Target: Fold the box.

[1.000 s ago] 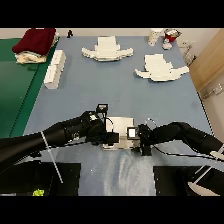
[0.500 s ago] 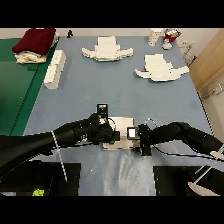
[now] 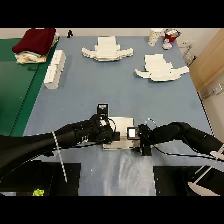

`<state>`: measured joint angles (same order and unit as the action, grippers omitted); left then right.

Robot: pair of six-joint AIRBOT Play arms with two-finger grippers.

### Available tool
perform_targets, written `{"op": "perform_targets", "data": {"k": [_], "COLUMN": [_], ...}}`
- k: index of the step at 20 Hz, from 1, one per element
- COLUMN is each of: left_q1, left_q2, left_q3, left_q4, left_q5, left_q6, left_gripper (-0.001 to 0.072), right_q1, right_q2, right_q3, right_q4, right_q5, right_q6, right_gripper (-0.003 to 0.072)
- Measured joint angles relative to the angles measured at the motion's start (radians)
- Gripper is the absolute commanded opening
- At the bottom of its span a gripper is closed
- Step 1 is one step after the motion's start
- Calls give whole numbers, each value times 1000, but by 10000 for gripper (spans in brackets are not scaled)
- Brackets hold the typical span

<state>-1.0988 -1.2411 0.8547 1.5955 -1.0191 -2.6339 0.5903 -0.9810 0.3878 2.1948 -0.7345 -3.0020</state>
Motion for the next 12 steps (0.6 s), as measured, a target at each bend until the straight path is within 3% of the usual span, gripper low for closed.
{"op": "perform_targets", "data": {"k": [1, 2, 10, 11, 12], "left_q1": [-8, -13, -29, -29, -30], "left_q2": [0, 0, 0, 0, 0], "left_q3": [0, -1, 0, 0, 0], "left_q4": [10, 18, 44, 45, 47], "left_q5": [-3, -7, -6, -6, -4], "left_q6": [-1, -5, -31, -32, -31], "left_gripper": [30, 14, 16, 143, 406], "right_q1": [0, 0, 0, 0, 0], "right_q2": [0, 0, 0, 0, 0], "right_q3": [0, 0, 0, 0, 0], "right_q4": [0, 0, 0, 0, 0], "right_q5": [0, 0, 0, 0, 0], "right_q6": [0, 1, 1, 1, 0], "right_gripper": [510, 510, 510, 509, 510]}}
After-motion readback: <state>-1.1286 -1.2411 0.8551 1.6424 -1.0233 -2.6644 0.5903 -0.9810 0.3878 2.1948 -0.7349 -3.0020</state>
